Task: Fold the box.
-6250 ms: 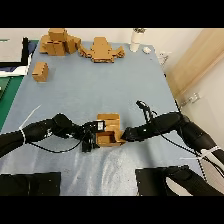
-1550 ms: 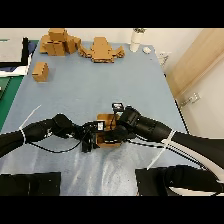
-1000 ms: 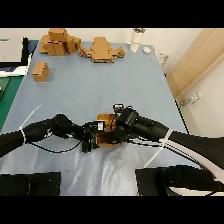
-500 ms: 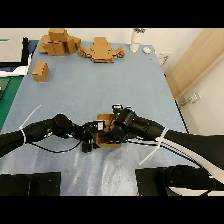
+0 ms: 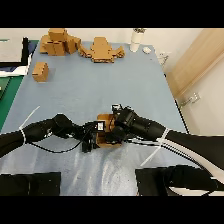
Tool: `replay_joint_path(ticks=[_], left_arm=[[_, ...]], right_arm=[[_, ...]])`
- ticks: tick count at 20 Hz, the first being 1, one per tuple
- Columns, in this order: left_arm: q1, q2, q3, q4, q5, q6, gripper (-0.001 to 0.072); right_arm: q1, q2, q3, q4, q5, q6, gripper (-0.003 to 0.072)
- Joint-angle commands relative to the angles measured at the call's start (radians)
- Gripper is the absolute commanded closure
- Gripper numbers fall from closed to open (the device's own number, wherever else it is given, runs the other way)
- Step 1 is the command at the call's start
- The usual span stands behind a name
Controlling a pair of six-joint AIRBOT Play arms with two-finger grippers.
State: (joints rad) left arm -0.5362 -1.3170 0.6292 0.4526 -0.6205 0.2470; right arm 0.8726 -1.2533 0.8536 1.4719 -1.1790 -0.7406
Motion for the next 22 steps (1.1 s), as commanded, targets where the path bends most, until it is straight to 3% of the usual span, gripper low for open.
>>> replay_joint_path(ticks=[1, 8, 10, 11, 12, 15, 16, 17, 19, 22], left_arm=[[0.000, 0.000, 0.001, 0.000, 0.000, 0.000, 0.0324], [0.000, 0.000, 0.001, 0.000, 0.000, 0.000, 0.0325], [0.000, 0.000, 0.001, 0.000, 0.000, 0.000, 0.0324], [0.000, 0.000, 0.001, 0.000, 0.000, 0.000, 0.0324], [0.000, 0.000, 0.001, 0.000, 0.000, 0.000, 0.0324], [0.000, 0.000, 0.001, 0.000, 0.000, 0.000, 0.0324], [0.000, 0.000, 0.001, 0.000, 0.000, 0.000, 0.0324], [0.000, 0.000, 0.001, 0.000, 0.000, 0.000, 0.0324], [0.000, 0.000, 0.001, 0.000, 0.000, 0.000, 0.0324], [0.000, 0.000, 0.001, 0.000, -0.001, -0.001, 0.0324]], right_arm=[[0.000, 0.032, 0.002, 0.006, 0.001, 0.000, 0.0253], [-0.001, 0.129, 0.023, 0.004, -0.031, 0.037, 0.0276], [-0.004, 0.178, 0.023, -0.037, -0.083, 0.064, 0.0461], [-0.018, 0.204, 0.021, -0.067, -0.112, 0.068, 0.0488], [-0.048, 0.233, 0.019, -0.074, -0.141, 0.067, 0.0564], [-0.203, 0.314, 0.019, -0.058, -0.147, -0.012, 0.0601], [-0.276, 0.322, 0.018, -0.051, -0.129, -0.066, 0.0684], [-0.360, 0.317, 0.013, -0.016, -0.094, -0.151, 0.0683], [-0.555, 0.256, -0.006, 0.216, 0.036, -0.465, 0.0684], [-0.773, 0.028, -0.009, 0.801, 0.086, -1.078, 0.0684]])
